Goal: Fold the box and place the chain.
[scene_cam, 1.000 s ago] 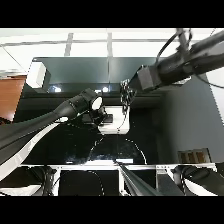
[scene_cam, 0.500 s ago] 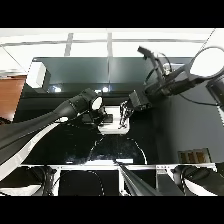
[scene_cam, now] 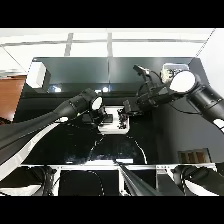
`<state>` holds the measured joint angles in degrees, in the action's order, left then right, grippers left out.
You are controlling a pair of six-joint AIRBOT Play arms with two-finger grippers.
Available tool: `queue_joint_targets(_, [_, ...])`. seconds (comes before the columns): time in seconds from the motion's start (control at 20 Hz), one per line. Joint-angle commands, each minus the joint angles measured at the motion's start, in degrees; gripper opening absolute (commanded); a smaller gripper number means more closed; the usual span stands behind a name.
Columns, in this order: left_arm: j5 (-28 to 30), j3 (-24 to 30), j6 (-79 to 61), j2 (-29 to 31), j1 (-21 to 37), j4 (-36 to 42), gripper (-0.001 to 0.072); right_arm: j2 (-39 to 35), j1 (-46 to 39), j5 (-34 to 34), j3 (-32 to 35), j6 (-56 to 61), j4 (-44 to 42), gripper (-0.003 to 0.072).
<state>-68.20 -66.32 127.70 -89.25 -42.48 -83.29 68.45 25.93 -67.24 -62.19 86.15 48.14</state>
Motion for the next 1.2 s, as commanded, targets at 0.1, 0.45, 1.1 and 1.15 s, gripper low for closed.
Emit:
queue_joint_targets(0.1, [0.1,0.0,0.0,0.0,0.0,0.0,0.0026,1.3,-0.2,1.4,0.6,0.9,3.9,0.0429])
queue_joint_targets(0.45, [0.5,0.0,0.0,-0.3,0.0,0.6,0.0026,-4.0,-11.5,-8.8,0.7,0.6,17.1,0.0429])
queue_joint_targets(1.1, [-4.6,4.2,-7.9,20.2,1.0,-11.5,0.0633,-4.3,-9.5,-8.3,0.7,-1.4,18.6,0.0429])
queue_joint_targets(1.15, [-4.5,7.7,-12.6,23.3,3.5,-8.4,0.0633,-4.3,-9.5,-8.3,0.7,-1.3,19.1,0.0430])
